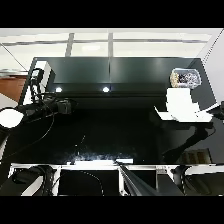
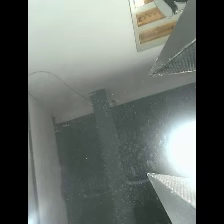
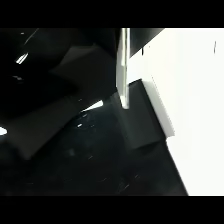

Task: Fold the box and place the chain.

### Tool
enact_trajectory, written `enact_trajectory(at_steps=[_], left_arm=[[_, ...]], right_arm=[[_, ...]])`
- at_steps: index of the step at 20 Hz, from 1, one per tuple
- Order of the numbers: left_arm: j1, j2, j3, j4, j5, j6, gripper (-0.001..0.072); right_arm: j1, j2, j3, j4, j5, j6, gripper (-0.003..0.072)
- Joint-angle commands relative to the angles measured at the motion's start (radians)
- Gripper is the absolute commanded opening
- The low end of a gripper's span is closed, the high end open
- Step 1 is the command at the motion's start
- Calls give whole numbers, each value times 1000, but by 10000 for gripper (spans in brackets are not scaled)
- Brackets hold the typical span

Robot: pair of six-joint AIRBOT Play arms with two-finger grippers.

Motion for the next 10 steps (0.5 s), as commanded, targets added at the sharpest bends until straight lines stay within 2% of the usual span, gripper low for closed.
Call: enact_trajectory(at_steps=[1, 6, 10], left_arm=[[1, 0, 0, 0, 0, 0, 706], [1, 0, 0, 0, -1, 0, 706], [0, 0, 0, 0, -12, 0, 706]], right_arm=[[2, -1, 1, 4, 63, -45, 55], [55, 3, 0, 59, 127, -38, 40], [146, 25, -7, 147, 122, -15, 39]])
